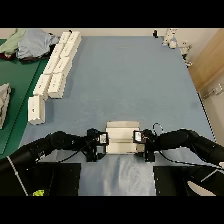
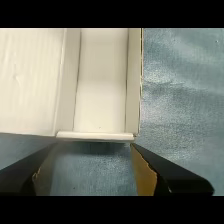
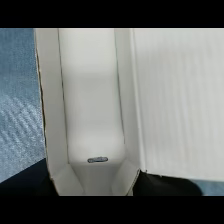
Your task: Fold the box.
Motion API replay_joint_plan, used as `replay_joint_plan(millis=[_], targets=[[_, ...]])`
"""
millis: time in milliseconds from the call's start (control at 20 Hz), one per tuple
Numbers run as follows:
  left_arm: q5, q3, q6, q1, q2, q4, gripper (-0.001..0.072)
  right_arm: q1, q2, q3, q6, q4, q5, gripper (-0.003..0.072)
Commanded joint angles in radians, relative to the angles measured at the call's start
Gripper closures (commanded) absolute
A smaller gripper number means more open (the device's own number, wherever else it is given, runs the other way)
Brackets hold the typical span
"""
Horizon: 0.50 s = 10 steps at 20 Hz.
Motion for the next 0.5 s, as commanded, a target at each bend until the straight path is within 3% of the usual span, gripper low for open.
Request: replay_joint_plan(millis=[0,450], targets=[[-0.023,0.006,0.051,-0.008,-0.031,-0.047,0.0021,0.0,0.0,0.001,0.0,0.0,0.0,0.0155],[0.009,0.022,0.072,-0.008,-0.098,-0.092,0.0022,0.0,0.0,0.001,0.0,0.0,0.0,0.0155]])
